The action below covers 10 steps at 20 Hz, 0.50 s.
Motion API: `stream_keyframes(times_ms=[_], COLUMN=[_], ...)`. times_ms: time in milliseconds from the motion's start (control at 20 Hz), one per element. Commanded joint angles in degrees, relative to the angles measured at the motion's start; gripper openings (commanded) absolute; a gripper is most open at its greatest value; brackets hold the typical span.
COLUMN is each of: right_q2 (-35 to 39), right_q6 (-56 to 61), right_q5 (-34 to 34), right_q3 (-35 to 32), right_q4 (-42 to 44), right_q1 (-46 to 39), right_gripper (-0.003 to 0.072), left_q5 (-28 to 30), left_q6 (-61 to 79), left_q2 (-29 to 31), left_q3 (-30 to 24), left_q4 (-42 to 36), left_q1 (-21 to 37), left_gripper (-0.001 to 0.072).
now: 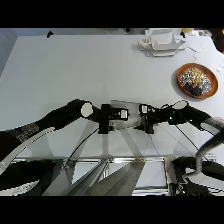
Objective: Fold the box and place the chain.
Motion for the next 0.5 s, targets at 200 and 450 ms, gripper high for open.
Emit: stream_keyframes(times_ms=[200,450], right_q2=[0.0,0.0], right_q6=[0.0,0.0], right_q5=[0.0,0.0], right_q3=[0.0,0.0], right_q4=[0.0,0.0], right_q1=[0.0,0.0], right_gripper=[0.0400,0.0400], left_q5=[-10.7,-15.4], left_q6=[-8.6,-36.6], left_q2=[5.7,14.4], left_q3=[0.0,0.0], left_q4=[1.2,12.0], left_q1=[2.2,7.4], left_gripper=[0.0008,0.0003])
